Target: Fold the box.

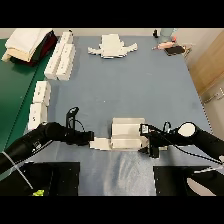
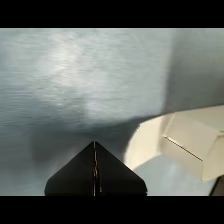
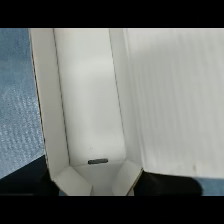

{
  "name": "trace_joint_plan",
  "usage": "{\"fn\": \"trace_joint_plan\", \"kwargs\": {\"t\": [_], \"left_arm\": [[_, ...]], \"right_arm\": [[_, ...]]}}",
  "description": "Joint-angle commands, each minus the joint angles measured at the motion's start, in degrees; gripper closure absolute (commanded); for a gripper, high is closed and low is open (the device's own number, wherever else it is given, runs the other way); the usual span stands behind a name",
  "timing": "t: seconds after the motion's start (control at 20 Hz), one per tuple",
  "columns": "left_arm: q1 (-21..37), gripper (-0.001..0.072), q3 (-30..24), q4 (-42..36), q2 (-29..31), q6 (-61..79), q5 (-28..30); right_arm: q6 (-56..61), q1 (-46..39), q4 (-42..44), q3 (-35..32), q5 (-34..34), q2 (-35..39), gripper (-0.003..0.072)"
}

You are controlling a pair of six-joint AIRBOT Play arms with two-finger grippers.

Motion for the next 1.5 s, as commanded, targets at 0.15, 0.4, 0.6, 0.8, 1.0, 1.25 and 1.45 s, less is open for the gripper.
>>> {"fn": "trace_joint_plan", "kwargs": {"t": [0.15,0.4,0.6,0.8,1.0,1.25,1.45], "left_arm": [[-13.2,0.0694,1.9,-9.5,-2.8,1.8,7.6],[-13.7,0.0692,5.8,-9.5,-2.8,2.7,6.3],[-13.7,0.069,6.3,-8.7,-2.8,2.7,3.7],[-13.7,0.021,6.8,-8.9,-2.8,2.4,3.4],[-13.7,0.0209,8.1,-8.9,-2.8,2.5,3.7],[-12.0,0.021,8.1,-5.2,-2.8,1.4,1.3],[-7.8,0.0209,8.1,-2.0,-2.8,-0.5,-1.9]], "right_arm": [[0.0,0.0,0.0,0.0,0.0,0.0,0.0165],[0.0,0.0,0.0,0.0,0.0,0.0,0.0165],[0.0,0.0,0.0,0.0,0.0,0.0,0.0165],[0.0,0.0,0.0,0.0,0.0,0.0,0.0165],[0.0,0.0,0.0,0.0,0.0,0.0,0.0165],[0.0,0.0,0.0,0.0,0.0,0.0,0.0165],[0.0,0.0,0.0,0.0,0.0,0.0,0.0165]]}}
